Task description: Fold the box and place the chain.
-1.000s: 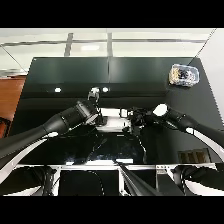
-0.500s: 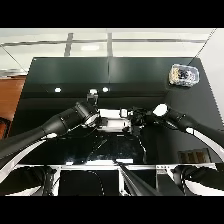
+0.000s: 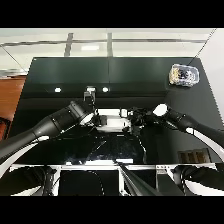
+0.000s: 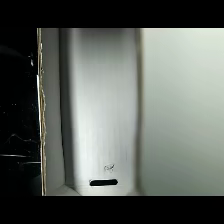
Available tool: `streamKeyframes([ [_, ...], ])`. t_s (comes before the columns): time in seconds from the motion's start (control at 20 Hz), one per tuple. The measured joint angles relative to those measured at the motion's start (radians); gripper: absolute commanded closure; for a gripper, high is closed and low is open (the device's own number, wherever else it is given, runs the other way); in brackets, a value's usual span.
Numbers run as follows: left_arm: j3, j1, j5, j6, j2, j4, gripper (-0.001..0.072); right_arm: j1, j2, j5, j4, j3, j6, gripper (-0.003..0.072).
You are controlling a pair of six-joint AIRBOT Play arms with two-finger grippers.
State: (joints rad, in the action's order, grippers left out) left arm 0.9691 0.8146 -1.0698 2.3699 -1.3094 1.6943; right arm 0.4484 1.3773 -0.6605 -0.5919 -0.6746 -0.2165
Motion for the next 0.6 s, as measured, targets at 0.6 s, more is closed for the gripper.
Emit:
streamKeyframes([
  [0.6,-0.065,-0.079,0.147,-0.047,-0.027,-0.120,0.0265,0.000,0.000,0.000,0.000,0.000,0.000,0.0508],
])
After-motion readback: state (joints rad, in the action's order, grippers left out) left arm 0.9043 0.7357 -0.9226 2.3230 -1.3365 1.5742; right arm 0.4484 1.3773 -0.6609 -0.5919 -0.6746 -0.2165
